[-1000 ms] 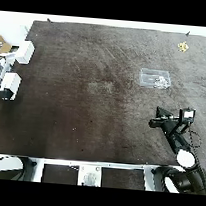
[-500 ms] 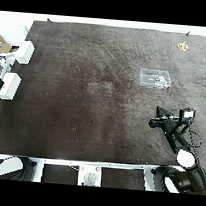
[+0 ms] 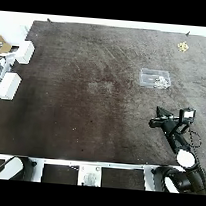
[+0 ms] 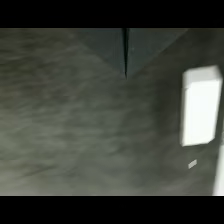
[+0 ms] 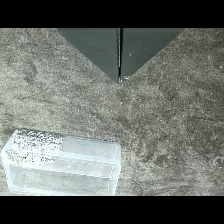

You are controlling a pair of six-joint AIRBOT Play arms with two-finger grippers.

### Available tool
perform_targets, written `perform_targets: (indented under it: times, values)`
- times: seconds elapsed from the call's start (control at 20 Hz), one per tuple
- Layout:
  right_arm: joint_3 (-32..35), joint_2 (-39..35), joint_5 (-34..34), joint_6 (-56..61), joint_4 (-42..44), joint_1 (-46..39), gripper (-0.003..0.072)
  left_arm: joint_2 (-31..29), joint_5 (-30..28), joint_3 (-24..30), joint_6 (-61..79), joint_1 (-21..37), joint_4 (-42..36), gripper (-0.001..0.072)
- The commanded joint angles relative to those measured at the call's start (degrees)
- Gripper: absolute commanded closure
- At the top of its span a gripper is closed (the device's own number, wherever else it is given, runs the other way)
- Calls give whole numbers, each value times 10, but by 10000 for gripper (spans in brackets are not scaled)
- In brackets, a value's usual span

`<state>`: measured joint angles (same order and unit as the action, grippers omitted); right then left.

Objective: Fold the box and place the chain.

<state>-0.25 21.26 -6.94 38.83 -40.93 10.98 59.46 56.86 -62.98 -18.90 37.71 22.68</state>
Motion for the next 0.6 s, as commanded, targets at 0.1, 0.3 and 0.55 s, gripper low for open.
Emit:
perform_targets:
  times: [0.1, 0.3, 0.55]
  values:
    - [0, 0, 0, 0, 0, 0, 680, -35, -95, 23, 14, -153, -77, 706]
    - [0, 0, 0, 0, 0, 0, 680, -121, -411, 143, 62, -360, -77, 705]
    - [0, 0, 0, 0, 0, 0, 680, -194, -695, 293, 113, -598, -66, 705]
